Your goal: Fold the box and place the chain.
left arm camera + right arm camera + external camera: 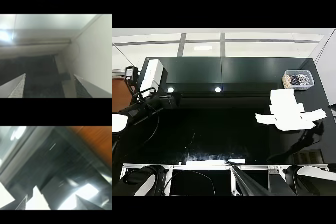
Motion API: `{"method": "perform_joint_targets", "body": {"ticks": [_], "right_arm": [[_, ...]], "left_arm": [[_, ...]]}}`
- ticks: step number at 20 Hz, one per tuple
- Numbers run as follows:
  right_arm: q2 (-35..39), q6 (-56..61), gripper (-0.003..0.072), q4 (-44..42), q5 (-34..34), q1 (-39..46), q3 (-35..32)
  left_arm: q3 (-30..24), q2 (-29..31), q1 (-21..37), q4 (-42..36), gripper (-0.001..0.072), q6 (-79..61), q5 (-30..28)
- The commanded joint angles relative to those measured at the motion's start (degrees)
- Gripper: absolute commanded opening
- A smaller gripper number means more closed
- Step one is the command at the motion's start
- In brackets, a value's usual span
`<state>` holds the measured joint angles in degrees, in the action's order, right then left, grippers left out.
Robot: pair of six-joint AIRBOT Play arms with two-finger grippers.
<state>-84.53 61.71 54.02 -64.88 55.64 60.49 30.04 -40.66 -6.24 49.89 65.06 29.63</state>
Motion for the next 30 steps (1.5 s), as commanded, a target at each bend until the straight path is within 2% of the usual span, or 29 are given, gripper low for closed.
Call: {"method": "perform_joint_targets", "body": {"ticks": [1,6,7,8,10,11,14,16,18,20,22,24,27,30], "right_arm": [[-9.9,-9.97,0.0702,-7.48,-13.68,0.46,3.67],[-12.22,-14.03,0.0695,-7.23,-15.43,-5.01,3.69],[-12.22,-14.05,0.0533,-7.06,-15.76,-5.73,3.74],[-12.22,-14.03,0.0427,-7.06,-16.46,-6.08,3.74],[-12.2,-14.38,0.015,-7.06,-18.97,-6.1,3.74],[-12.15,-15.69,0.0044,-7.06,-21.44,-6.1,3.74],[-10.45,-15.91,0.0043,-7.21,-25.94,-6.62,3.43],[-6.16,-16.65,0.0043,-7.93,-24.68,-7.61,1.27],[-0.13,-18.71,0.0042,-11.76,-20.24,-9.03,-3.39],[6.49,-21.33,0.0043,-18.73,-14.32,-12.11,-9.97],[12.5,-24.33,0.0043,-24.02,-10.93,-18.43,-16.22],[17.27,-24.7,0.0042,-24.57,-7.61,-26.77,-21.59],[25.24,-25.44,0.0041,-25.09,3.02,-38.97,-30.03],[33.38,-27.02,0.0041,-29.18,11.17,-48.3,-37.35]], "left_arm": [[0.02,-1.4,-0.09,-0.09,0.0707,-0.09,2.36],[0.07,-1.4,-0.2,-0.07,0.0707,-0.11,0.9],[0.07,-1.4,-0.2,-0.07,0.0707,-0.11,0.87],[0.07,-1.4,-0.2,-0.07,0.0707,-0.11,0.9],[0.07,-1.4,-0.2,-0.07,0.0707,-0.11,0.9],[0.07,-1.4,-0.2,-0.04,0.0707,-0.09,0.9],[0.07,-1.4,-0.2,-0.07,0.0707,-0.09,1.05],[0.09,-1.4,-0.2,-0.07,0.0707,-0.09,1.75],[0.09,-1.4,-0.28,-0.11,0.0706,-0.15,3.13],[0.13,-1.4,-2.1,-0.07,0.0705,-7.37,6.34],[0.11,-1.55,-5.9,-0.07,0.0704,-9.73,6.93],[0.11,-2.16,-9.57,-0.87,0.0705,-9.14,6.29],[0.11,-4.74,-13.05,-8.79,0.0704,-9.16,5.4],[0.11,-9.46,-13.68,-19.52,0.0705,-5.68,5.18]]}}
